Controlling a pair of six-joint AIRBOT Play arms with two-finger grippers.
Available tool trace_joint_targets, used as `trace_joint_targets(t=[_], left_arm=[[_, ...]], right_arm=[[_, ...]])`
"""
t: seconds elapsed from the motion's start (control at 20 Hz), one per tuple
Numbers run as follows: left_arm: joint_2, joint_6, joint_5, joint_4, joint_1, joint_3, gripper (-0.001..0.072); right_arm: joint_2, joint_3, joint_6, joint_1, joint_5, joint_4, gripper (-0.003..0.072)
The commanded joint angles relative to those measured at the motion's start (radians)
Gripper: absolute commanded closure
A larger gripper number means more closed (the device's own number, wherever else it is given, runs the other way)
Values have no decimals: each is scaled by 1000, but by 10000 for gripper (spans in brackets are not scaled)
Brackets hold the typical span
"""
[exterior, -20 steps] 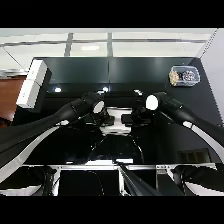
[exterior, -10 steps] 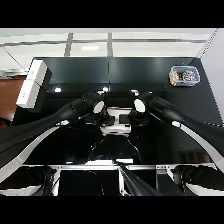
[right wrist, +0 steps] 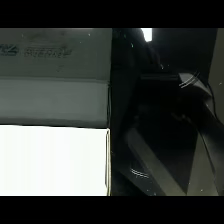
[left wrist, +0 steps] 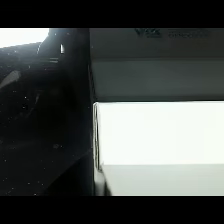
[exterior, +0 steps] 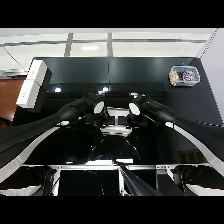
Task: Fold the box and place the chain.
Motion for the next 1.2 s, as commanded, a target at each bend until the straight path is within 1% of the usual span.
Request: trace_joint_targets(t=[0.0, 0.05, 0.1, 0.15, 0.2, 0.25, 0.3, 0.5, 0.55, 0.6, 0.65, 0.8, 0.95, 1.0, 1.05, 1.1, 1.15], left_arm=[[0, 0, 3, 2, 1, 1, 684], [0, 0, 3, 2, 1, 1, 684], [0, 0, 3, 2, 1, 1, 684], [0, 0, 3, 2, 1, 1, 684], [0, 0, 2, 1, 1, 1, 684], [0, 0, 2, 2, 1, 1, 685], [0, 0, 2, 2, 1, 1, 684], [0, 0, 2, 2, 1, 1, 684], [0, 0, 2, 2, 1, 1, 684], [0, 0, 2, 2, 1, 1, 684], [0, 0, 2, 2, 1, 1, 685], [0, 0, 3, 2, 1, 1, 684], [0, 0, 3, 2, 1, 1, 684], [0, 0, 3, 2, 1, 1, 684], [0, 0, 4, 2, 1, 1, 684], [0, 0, 4, 2, 1, 1, 684], [0, 0, 4, 2, 1, 1, 684]], right_arm=[[-3, 1, 20, 3, 6, -3, 674], [-3, 1, 20, 3, 5, -2, 671], [-3, 1, 20, 3, 4, -1, 587], [-3, 1, 20, 3, 3, -2, 519], [-3, 1, 20, 3, 2, -2, 520], [-3, 1, 20, 3, 3, -2, 628], [-3, 1, 20, 3, 5, -3, 674], [-2, 1, 20, 3, 5, -4, 670], [0, 1, 20, 3, 3, -5, 567], [3, 1, 19, 3, 4, -8, 342], [8, 1, 13, 3, 7, -13, 308], [66, 1, -64, 3, 29, -13, 308], [203, 1, -127, 3, 55, -28, 308], [266, 1, -132, 3, 53, -83, 307], [327, 1, -135, 3, 57, -186, 307], [372, 1, -134, 1, 67, -325, 307], [405, 1, -129, -3, 85, -495, 307]])
